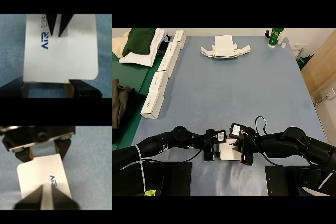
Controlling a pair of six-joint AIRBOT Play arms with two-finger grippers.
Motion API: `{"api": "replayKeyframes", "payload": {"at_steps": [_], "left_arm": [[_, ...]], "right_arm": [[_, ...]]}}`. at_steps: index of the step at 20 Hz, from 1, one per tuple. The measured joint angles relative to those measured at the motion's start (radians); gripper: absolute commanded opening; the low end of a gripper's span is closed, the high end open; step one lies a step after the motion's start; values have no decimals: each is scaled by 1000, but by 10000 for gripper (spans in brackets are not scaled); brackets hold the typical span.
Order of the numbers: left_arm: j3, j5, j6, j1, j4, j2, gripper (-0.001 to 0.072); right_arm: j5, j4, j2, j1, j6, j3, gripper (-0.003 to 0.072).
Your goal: Fold the box.
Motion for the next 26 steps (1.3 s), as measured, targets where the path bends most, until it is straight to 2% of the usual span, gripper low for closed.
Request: {"api": "replayKeyframes", "payload": {"at_steps": [1, 4, 5, 6, 18, 26], "left_arm": [[0, 0, 0, 0, 0, 0, 483], [0, 0, 0, 0, 0, 0, 484], [0, 0, 0, 0, 0, 0, 484], [0, 0, 0, 0, 0, 0, 483], [0, 1, -1, 0, 0, 0, 483], [0, 3, -1, 0, -1, 0, 483]], "right_arm": [[2, -11, 1, 11, -3, 0, 459], [5, -37, 2, 28, -48, 10, 474], [5, -44, 2, 31, -66, 17, 564], [5, -46, 2, 32, -85, 23, 602], [22, -101, -75, 39, -248, 43, 589], [45, -152, -39, 39, -262, 56, 589]]}}
